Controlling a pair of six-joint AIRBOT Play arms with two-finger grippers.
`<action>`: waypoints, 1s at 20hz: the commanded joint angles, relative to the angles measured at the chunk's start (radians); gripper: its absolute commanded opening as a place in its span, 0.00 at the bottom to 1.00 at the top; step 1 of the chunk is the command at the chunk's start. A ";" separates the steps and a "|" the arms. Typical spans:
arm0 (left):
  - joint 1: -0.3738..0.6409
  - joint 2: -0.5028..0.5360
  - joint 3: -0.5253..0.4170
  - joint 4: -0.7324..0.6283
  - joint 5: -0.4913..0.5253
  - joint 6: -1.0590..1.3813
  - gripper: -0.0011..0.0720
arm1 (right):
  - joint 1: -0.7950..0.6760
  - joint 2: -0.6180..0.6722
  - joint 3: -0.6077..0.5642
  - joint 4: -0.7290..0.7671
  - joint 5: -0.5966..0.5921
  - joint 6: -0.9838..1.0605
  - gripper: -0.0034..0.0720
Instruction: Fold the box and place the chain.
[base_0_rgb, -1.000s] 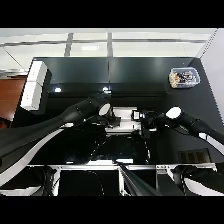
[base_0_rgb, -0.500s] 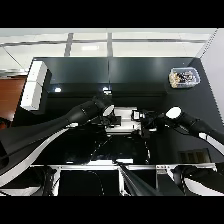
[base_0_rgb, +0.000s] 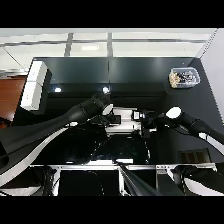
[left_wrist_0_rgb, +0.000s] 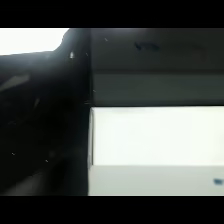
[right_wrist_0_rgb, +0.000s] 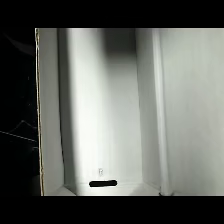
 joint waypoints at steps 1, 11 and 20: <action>0.001 0.000 0.000 0.001 -0.002 -0.006 0.60 | 0.000 0.000 0.000 0.000 0.000 0.002 0.38; -0.003 -0.035 0.002 -0.017 0.010 -0.006 0.36 | 0.000 0.000 0.000 0.000 0.000 0.002 0.38; -0.003 -0.035 0.002 -0.023 0.014 -0.006 0.05 | 0.000 0.000 0.000 0.001 0.000 0.002 0.38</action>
